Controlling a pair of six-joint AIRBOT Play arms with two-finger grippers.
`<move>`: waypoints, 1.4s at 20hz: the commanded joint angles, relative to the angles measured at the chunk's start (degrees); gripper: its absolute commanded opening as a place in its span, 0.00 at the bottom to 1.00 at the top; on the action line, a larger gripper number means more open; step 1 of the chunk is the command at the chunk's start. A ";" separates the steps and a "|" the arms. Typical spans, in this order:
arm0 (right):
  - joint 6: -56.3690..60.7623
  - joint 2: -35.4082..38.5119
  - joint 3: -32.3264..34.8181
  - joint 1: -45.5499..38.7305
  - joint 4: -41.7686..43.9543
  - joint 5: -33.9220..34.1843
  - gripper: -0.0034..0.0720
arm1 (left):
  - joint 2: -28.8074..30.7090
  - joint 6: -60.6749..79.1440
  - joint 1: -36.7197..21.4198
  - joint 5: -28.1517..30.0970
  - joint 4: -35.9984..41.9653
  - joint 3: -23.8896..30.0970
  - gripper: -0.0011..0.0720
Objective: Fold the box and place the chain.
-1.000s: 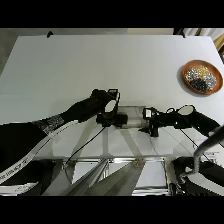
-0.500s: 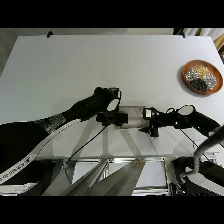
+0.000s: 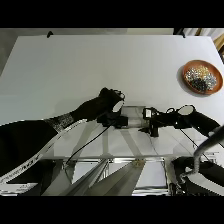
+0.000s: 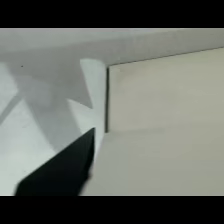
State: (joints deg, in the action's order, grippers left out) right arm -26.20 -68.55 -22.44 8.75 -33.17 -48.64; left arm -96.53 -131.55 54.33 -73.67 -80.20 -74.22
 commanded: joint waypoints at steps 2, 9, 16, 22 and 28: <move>0.00 0.04 -0.02 -0.02 0.00 0.00 0.63 | -0.59 -0.02 0.39 -0.15 -0.24 -0.09 0.19; 0.00 0.04 -0.02 -0.02 0.00 0.00 0.63 | -0.59 -1.16 0.39 0.44 -0.22 -0.09 0.02; 0.00 0.04 -0.02 -0.02 0.00 0.00 0.63 | -0.24 -1.14 -0.07 0.57 0.04 -0.09 0.04; 0.00 0.04 -0.02 -0.02 0.00 0.00 0.63 | 0.28 -1.09 -1.05 2.56 0.24 -0.09 0.42; 0.00 0.04 -0.02 -0.02 0.00 0.00 0.63 | 0.20 -1.09 -1.11 4.92 0.76 -0.09 0.33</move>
State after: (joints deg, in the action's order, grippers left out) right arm -26.22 -68.55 -22.44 8.73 -33.19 -48.53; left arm -96.29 -132.64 53.28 -69.91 -79.70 -74.26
